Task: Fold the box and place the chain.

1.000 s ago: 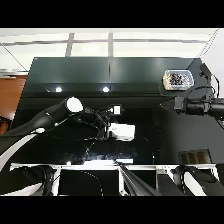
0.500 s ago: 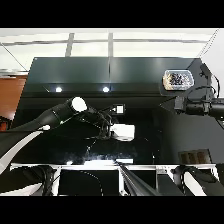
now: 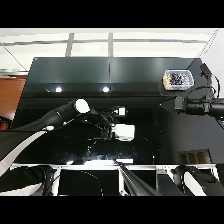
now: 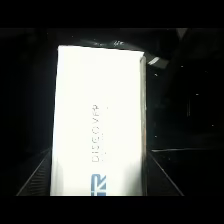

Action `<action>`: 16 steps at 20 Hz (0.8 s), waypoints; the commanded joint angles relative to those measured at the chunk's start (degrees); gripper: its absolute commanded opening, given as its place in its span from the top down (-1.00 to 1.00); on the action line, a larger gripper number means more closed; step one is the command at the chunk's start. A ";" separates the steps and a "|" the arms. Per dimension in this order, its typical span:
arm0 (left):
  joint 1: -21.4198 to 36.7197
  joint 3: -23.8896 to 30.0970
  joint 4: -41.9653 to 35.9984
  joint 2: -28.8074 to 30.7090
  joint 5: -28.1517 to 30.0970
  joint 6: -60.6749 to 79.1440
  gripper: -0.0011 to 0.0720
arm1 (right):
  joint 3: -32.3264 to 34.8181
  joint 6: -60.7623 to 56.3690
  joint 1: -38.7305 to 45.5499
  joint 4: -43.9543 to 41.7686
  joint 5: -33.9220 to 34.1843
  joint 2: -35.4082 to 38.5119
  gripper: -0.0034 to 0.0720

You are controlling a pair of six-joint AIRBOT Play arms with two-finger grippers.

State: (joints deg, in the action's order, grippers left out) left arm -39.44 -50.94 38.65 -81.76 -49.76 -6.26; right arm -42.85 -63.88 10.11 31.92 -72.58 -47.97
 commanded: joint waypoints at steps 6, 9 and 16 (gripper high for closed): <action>-4.72 -0.04 7.87 -3.67 6.75 -3.45 -0.96 | -0.02 -0.02 0.00 -0.02 0.39 0.02 0.87; -4.37 -0.24 8.11 -3.43 7.63 -5.81 -0.20 | -0.02 -0.02 0.02 -0.02 0.39 0.02 0.87; 18.01 -0.83 12.35 3.06 -1.84 -19.39 0.32 | -0.02 -0.46 0.00 -0.35 0.37 0.02 0.87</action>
